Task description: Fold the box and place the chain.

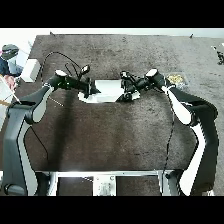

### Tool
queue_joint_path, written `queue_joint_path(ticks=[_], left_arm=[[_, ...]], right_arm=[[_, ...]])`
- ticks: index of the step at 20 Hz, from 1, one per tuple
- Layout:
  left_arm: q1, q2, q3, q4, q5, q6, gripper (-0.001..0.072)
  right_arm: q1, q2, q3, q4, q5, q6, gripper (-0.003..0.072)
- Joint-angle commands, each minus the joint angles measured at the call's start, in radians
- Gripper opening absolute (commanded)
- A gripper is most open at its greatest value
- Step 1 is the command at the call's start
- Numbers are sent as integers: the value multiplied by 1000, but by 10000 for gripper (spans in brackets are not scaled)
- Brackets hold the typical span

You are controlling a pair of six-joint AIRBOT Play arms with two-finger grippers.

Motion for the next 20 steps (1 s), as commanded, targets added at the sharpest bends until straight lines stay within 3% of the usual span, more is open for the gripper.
queue_joint_path(ticks=[1,9,11,20], left_arm=[[1,0,0,-1,2,0,13],[1,0,0,-1,2,0,13],[1,0,0,-1,2,0,13],[1,0,0,-2,6,0,13]], right_arm=[[1,-3,1,-14,-16,0,583],[1,-3,1,-47,-26,1,580],[1,-3,1,-46,-31,1,413],[1,-3,1,-46,-31,1,413]])
